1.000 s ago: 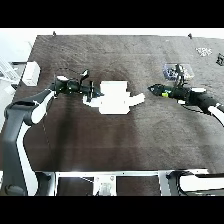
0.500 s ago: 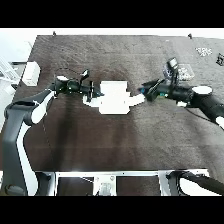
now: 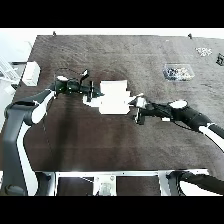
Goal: Fold the box and place the chain.
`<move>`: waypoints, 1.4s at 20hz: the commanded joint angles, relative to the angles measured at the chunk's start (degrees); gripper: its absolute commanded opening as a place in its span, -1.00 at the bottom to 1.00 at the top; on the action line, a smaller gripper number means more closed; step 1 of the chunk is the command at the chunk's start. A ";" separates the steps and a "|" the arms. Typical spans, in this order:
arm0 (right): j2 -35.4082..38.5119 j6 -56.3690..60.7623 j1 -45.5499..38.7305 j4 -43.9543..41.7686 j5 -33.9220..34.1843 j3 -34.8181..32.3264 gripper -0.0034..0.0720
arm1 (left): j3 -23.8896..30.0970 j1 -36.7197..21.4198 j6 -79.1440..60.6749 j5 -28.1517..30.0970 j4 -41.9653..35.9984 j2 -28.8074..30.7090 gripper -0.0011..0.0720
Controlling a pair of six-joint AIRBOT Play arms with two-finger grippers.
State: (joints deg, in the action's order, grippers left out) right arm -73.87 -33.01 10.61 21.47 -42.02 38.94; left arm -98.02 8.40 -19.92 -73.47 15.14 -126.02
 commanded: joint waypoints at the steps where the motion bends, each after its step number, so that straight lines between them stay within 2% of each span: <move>1: -2.43 -8.24 1.29 0.66 1.79 -0.39 0.72 | -0.02 0.04 -0.02 0.02 -0.59 0.04 -0.91; 3: -3.37 -9.70 2.27 0.63 2.93 -0.22 0.72 | -0.04 0.04 -0.02 0.02 -0.59 0.04 -0.90; 7: -5.01 -9.44 4.52 0.35 10.56 0.26 0.72 | -0.02 0.04 -0.02 0.02 -0.59 0.04 -0.91; 12: -7.78 -9.42 4.57 -1.60 11.26 2.67 0.72 | -0.02 0.04 -0.02 0.00 -0.59 0.04 -0.91; 16: -9.31 -9.16 4.42 -1.57 14.62 6.97 0.72 | -0.04 0.04 -0.02 0.00 -0.59 0.04 -0.91; 20: -9.29 -1.53 1.64 -1.53 12.61 12.63 0.72 | -0.02 0.04 -0.02 0.00 -0.59 0.04 -0.91; 21: -9.31 -0.52 1.05 -1.42 10.49 13.20 0.72 | -0.04 0.04 -0.02 0.00 -0.59 0.04 -0.90; 28: -13.29 0.02 -0.48 -1.33 8.96 15.08 0.72 | -0.02 0.04 -0.02 -0.02 -0.59 0.04 -0.91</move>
State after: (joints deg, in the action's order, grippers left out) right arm -85.36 -33.85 10.94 20.12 -31.99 52.86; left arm -98.02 8.45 -19.92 -73.41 14.50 -126.02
